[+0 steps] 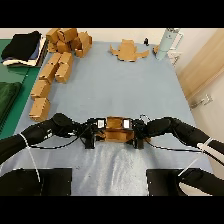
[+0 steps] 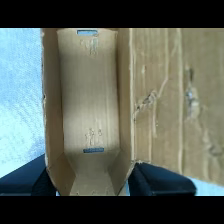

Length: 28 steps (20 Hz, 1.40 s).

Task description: Fold the box.

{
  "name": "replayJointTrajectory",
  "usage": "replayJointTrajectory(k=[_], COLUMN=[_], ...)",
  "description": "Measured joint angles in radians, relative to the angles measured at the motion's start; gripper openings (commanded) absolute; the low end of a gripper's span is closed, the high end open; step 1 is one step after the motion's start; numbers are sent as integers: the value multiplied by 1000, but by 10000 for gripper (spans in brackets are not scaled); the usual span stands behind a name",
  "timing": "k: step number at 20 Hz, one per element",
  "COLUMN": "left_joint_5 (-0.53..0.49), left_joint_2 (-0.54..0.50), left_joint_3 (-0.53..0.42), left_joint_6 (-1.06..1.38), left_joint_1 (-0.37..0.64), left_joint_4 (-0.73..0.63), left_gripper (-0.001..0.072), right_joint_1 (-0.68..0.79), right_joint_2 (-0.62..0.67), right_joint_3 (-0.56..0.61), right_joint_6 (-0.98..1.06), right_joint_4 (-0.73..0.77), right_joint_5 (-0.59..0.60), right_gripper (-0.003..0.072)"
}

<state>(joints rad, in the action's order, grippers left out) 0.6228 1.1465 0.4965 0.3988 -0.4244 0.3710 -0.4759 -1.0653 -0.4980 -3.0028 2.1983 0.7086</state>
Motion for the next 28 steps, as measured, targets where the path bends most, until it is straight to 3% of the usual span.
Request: replayJointTrajectory(k=[17,18,19,20,28], left_joint_5=[-8,-11,-13,-13,-11], left_joint_2=[1,1,1,2,31], left_joint_3=[22,23,23,23,24], left_joint_6=[69,73,77,80,112], left_joint_1=[20,19,18,14,-23], left_joint_4=[32,21,11,-1,-80], left_gripper=[205,201,123,110,111], right_joint_1=[0,0,0,0,0], right_joint_2=[0,0,0,0,0], right_joint_3=[0,0,0,0,0], right_joint_6=[0,0,0,0,0], right_joint_4=[0,0,0,0,0], right_joint_5=[0,0,0,0,1], right_gripper=[576,575,575,575,576])
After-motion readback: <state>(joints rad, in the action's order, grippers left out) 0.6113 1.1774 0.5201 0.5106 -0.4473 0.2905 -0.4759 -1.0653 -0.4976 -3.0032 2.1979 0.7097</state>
